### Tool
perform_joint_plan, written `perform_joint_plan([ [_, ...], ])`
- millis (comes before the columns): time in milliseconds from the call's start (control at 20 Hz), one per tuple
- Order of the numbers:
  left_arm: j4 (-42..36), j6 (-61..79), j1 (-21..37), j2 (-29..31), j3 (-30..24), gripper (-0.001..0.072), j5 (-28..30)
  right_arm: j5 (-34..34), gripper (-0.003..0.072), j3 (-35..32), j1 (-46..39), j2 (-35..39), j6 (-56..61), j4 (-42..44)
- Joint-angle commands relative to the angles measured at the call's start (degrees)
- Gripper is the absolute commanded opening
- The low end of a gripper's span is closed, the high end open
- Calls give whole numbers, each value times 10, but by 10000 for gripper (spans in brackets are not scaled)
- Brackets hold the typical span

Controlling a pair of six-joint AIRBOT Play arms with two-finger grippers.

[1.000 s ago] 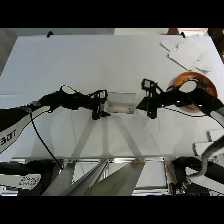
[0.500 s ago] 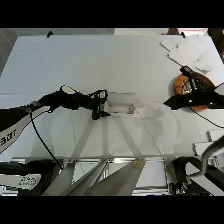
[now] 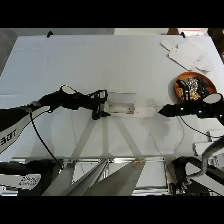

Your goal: Fold the box and place the chain.

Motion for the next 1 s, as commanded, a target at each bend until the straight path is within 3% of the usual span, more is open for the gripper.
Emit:
perform_joint_plan([
  [0,0,0,0,0,0,322,0,-16,4,-5,32,-50,-32,58],
  [300,0,0,0,0,0,322,0,-24,4,-5,77,-95,-111,193],
  [550,0,0,0,0,0,322,0,0,8,-5,82,-95,-123,232],
  [600,0,0,0,0,0,322,0,13,34,-5,82,-95,-123,238],
  [750,0,0,0,0,0,322,0,31,269,-5,82,-94,-123,260],
  [950,0,0,0,0,0,322,0,25,280,-5,110,-94,-143,287],
])
